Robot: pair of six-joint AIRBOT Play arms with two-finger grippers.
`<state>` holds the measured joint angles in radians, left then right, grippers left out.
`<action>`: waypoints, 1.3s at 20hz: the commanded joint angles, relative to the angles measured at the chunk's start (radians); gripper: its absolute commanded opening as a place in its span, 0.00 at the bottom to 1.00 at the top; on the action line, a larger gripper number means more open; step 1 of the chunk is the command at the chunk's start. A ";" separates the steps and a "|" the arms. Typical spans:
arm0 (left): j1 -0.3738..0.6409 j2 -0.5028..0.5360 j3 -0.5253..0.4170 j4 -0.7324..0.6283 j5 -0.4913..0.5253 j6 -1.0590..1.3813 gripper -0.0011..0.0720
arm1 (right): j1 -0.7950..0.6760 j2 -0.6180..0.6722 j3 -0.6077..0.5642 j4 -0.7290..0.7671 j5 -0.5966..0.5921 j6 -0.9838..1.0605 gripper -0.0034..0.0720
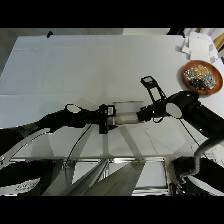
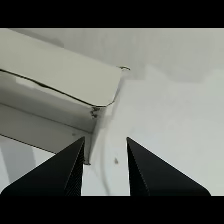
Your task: Fold the box and place the chain.
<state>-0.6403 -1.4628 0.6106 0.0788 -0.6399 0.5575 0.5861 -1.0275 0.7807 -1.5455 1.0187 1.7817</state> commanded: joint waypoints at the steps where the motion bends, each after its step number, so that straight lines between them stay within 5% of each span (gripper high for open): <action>1: 0.001 0.000 0.000 0.000 0.000 0.000 0.20 | 0.000 0.036 0.001 -0.005 -0.018 -0.011 0.43; 11: 0.001 0.000 0.000 0.000 0.000 0.000 0.20 | -0.050 0.038 0.012 -0.010 -0.049 -0.012 0.43; 16: 0.001 0.000 0.000 0.000 0.000 0.000 0.20 | -0.227 0.047 0.072 -0.010 -0.025 -0.121 0.43; 19: 0.001 0.000 0.000 0.000 0.000 0.000 0.20 | -0.364 0.040 0.074 -0.010 -0.081 -0.183 0.51; 26: 0.001 0.000 0.000 0.000 0.000 0.000 0.20 | -0.630 -0.020 0.077 -0.011 -0.228 -0.274 0.51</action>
<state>-0.6403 -1.4628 0.6106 0.0788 -0.6399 0.5571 0.0513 -1.0218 0.8547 -1.5566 0.8566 1.5520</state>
